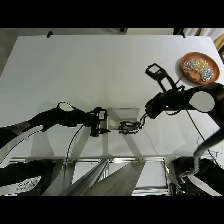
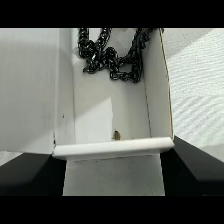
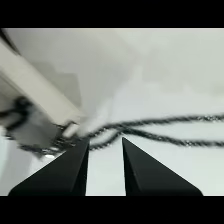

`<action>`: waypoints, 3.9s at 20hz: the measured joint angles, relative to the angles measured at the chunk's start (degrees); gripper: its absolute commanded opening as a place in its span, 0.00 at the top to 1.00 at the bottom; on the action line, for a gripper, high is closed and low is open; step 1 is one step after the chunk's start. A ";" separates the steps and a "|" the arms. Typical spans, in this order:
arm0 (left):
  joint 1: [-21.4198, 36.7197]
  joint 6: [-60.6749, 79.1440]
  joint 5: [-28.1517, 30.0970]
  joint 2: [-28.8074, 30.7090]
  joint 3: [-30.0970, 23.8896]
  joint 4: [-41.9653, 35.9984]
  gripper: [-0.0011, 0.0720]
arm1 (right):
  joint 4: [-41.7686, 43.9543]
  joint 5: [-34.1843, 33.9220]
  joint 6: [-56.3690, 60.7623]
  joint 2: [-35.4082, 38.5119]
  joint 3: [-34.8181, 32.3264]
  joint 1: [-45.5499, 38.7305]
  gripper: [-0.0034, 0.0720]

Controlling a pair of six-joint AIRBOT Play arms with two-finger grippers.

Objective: Fold the box and place the chain.

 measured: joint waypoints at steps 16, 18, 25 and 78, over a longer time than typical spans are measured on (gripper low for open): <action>0.00 0.02 0.00 0.00 0.00 0.00 0.70 | -5.07 -10.03 3.87 -25.55 0.02 -9.33 0.53; 0.00 0.02 -0.02 0.00 0.00 0.00 0.70 | -5.16 -10.97 3.82 -26.40 0.02 -9.33 0.58; 0.00 0.00 0.00 0.00 0.00 0.00 0.70 | -5.14 -10.58 3.76 -27.41 0.04 -9.33 0.93; 0.02 0.02 -0.02 0.00 0.00 0.00 0.70 | -0.94 -3.87 1.49 -17.86 -0.04 -9.38 0.94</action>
